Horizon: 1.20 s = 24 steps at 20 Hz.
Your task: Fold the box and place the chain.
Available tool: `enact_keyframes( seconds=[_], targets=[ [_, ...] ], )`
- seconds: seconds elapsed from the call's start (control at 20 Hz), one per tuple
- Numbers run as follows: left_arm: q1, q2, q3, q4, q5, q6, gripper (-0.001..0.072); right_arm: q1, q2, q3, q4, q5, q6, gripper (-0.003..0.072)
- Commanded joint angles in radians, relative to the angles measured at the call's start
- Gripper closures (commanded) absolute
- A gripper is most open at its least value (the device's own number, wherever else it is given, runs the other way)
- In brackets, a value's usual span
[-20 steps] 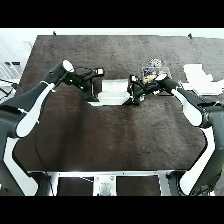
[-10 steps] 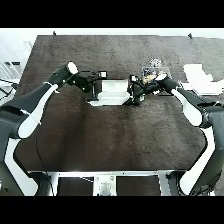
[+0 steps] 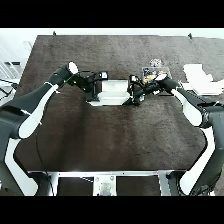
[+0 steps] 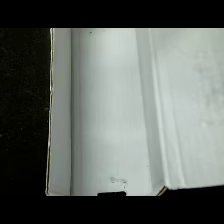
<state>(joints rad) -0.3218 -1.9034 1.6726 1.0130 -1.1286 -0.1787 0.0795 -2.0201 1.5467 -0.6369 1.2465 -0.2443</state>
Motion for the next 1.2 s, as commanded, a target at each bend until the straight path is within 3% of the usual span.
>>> enact_keyframes(
  seconds=[0.0, 0.1, 0.2, 0.85, 0.9, 1.1, 1.15],
  targets=[
    [0.0, -0.001, 0.001, -0.002, 0.007, 0.005, 0.016, 0.0, 0.0, 0.0, 0.0, 0.0, 0.0, 0.0102],
    [0.0, -0.001, 0.001, -0.002, 0.018, 0.004, 0.0162, 0.0, 0.0, 0.0, 0.0, 0.0, 0.0, 0.0102],
    [0.0, -0.001, 0.001, -0.003, 0.021, 0.004, 0.0282, 0.0, 0.0, 0.0, 0.0, 0.0, 0.0, 0.0102],
    [-0.024, -0.002, -0.038, -0.011, 0.069, 0.043, 0.0291, 0.0, 0.0, 0.0, 0.0, 0.0, 0.0, 0.0102],
    [-0.029, -0.002, -0.038, -0.01, 0.08, 0.05, 0.0431, 0.0, 0.0, 0.0, 0.0, 0.0, 0.0, 0.0102],
    [-0.032, -0.002, -0.038, -0.01, 0.107, 0.048, 0.0438, 0.0, 0.0, 0.0, 0.0, 0.0, 0.0, 0.0102],
    [-0.032, -0.002, -0.038, -0.01, 0.107, 0.048, 0.0498, 0.0, 0.0, 0.0, 0.0, 0.0, 0.0, 0.0102]
  ],
)
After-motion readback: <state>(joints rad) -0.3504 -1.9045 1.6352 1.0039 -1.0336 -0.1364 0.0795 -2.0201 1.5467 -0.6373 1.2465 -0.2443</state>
